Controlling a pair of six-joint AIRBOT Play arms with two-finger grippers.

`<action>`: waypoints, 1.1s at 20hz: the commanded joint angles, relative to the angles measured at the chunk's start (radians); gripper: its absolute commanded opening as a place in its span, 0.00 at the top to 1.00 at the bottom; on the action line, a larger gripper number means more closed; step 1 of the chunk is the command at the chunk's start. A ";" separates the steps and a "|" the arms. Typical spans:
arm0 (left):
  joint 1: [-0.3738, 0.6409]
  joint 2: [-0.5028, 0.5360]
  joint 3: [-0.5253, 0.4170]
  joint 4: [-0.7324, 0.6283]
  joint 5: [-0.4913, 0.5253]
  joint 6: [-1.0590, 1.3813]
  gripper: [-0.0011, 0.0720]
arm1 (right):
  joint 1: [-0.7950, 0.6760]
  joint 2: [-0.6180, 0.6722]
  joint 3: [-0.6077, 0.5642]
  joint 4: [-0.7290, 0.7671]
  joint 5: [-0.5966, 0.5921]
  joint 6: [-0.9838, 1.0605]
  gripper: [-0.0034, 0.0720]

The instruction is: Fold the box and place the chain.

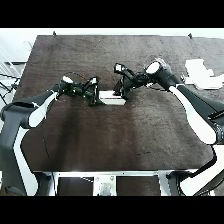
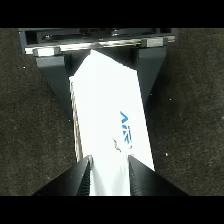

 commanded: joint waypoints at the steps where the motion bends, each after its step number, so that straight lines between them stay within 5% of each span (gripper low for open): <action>1: 0.000 -0.001 0.000 0.000 -0.001 0.000 0.30 | 0.001 0.001 -0.004 -0.005 0.016 0.001 0.59; 22: 0.000 -0.001 0.000 0.000 -0.001 0.000 0.30 | 0.000 0.010 -0.017 -0.004 -0.015 -0.006 0.66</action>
